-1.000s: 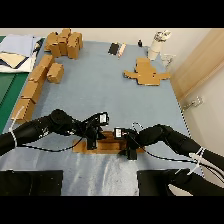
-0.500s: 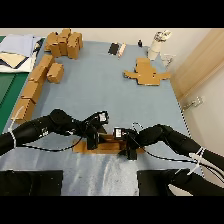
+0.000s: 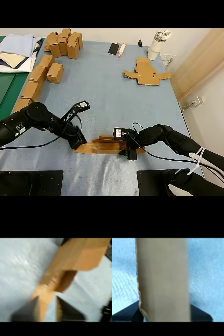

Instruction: Fold the box.

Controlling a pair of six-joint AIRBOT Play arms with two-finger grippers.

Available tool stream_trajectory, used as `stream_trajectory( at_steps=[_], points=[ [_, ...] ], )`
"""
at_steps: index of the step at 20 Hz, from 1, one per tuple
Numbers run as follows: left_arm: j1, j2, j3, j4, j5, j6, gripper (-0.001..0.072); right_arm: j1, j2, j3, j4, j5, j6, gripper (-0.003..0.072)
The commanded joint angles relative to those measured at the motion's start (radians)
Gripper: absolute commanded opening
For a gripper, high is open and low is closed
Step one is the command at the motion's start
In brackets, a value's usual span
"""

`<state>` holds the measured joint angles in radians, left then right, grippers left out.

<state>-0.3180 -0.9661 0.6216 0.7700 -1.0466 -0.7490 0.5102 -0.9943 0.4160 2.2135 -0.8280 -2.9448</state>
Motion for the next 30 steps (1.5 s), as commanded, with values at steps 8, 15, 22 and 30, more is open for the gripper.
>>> stream_trajectory(
  at_steps=[8, 15, 22, 30],
  points=[
    [-0.129, -0.179, 0.053, -0.438, 0.132, -0.334, 0.0012, 0.001, -0.001, 0.0, 0.0, 0.0, 0.001, 0.0502],
    [-0.129, -0.384, 0.193, -0.395, 0.159, -0.341, 0.0011, 0.001, -0.001, 0.0, 0.0, 0.0, 0.001, 0.0502],
    [-0.123, -0.473, 0.194, -0.269, 0.141, -0.428, 0.0011, 0.001, -0.001, 0.0, 0.0, 0.0, 0.001, 0.0502],
    [-0.029, -0.472, 0.197, -0.273, 0.099, -0.383, 0.0011, 0.001, -0.001, 0.0, -0.001, 0.0, 0.001, 0.0502]
  ],
)
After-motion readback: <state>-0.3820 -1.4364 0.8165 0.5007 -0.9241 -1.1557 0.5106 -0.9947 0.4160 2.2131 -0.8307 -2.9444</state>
